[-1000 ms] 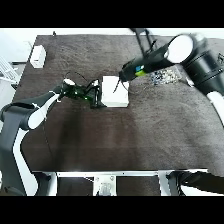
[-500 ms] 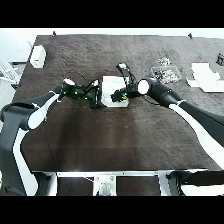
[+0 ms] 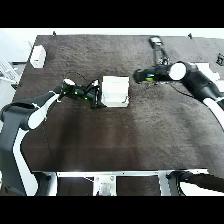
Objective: Fold the box and place the chain.
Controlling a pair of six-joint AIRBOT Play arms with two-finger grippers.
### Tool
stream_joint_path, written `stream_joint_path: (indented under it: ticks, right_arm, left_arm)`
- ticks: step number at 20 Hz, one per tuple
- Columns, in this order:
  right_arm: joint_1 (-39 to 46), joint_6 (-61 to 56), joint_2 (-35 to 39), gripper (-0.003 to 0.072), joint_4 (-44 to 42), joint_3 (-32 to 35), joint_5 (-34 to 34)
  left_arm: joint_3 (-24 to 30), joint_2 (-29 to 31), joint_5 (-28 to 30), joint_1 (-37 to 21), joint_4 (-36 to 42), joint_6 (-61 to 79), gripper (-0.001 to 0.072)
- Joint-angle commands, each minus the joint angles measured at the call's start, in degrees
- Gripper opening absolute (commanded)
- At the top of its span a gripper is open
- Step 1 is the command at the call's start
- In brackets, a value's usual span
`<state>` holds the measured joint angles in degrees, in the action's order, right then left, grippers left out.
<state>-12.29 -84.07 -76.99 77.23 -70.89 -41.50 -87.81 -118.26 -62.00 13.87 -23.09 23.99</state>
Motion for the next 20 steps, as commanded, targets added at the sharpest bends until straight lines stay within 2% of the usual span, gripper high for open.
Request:
stream_joint_path:
  ticks: [1,3,5,11,14,19,20]
  right_arm:
    - [11.3,-3.2,1.5,0.0542,-0.1,7.5,2.8]
    - [15.8,-2.3,-2.1,0.0543,-6.8,10.5,9.3]
    - [17.3,2.6,-7.4,0.0573,-13.6,9.5,11.4]
    - [17.5,14.4,-21.6,0.0577,-25.9,-0.2,10.9]
    - [17.5,22.4,-25.9,0.0576,-33.6,-5.4,6.6]
    - [18.2,23.8,-28.9,0.0566,-34.8,-8.3,6.3]
    - [18.5,23.7,-29.5,0.0515,-34.8,-8.4,6.3]
  left_arm:
    - [0.0,0.0,0.0,0.0,0.0,0.0,0.0233]
    - [0.0,0.0,0.0,0.0,0.0,0.0,0.0233]
    - [0.0,0.0,0.0,0.0,0.0,0.0,0.0233]
    - [0.0,0.0,0.0,0.0,0.0,0.0,0.0234]
    - [0.0,0.0,0.0,0.0,0.0,0.0,0.0233]
    - [0.0,0.0,0.0,0.0,0.0,0.0,0.0233]
    - [0.0,0.0,0.0,0.0,0.0,0.0,0.0233]
